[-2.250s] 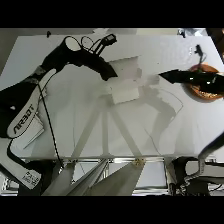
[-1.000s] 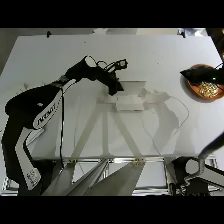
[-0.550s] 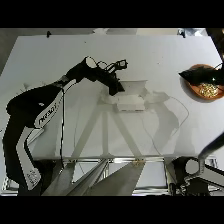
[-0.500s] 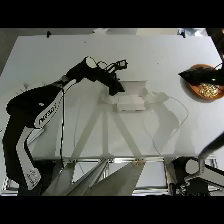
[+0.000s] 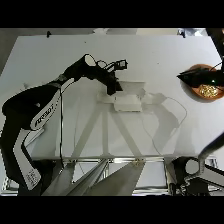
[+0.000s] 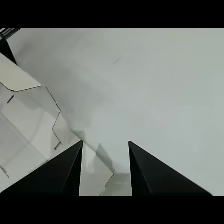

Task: Fold the box and place the chain.

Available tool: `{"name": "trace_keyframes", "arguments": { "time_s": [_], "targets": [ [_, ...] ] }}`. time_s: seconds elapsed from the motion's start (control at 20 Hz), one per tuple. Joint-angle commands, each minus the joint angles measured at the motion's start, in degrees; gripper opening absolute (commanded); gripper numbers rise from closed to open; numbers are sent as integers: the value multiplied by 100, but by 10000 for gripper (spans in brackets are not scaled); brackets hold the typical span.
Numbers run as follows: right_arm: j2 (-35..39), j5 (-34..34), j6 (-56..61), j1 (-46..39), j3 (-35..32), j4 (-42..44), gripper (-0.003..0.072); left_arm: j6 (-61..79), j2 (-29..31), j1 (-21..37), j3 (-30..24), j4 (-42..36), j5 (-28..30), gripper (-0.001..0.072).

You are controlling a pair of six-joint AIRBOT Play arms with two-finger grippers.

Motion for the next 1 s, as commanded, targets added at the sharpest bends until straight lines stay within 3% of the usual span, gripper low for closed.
{"name": "trace_keyframes", "arguments": {
  "time_s": [0.0, 0.4, 0.95],
  "targets": [
    [2, 76, -243, 175, 2, -50, 291, 0, 15, 4, 7, 44, 24, 13],
    [2, -514, -787, 1373, 4, -168, 291, -2, -28, 4, 7, 44, 103, 13],
    [2, -629, -787, 1425, 4, -164, 291, -4, -109, 2, 7, 107, 98, 14]
  ]
}}
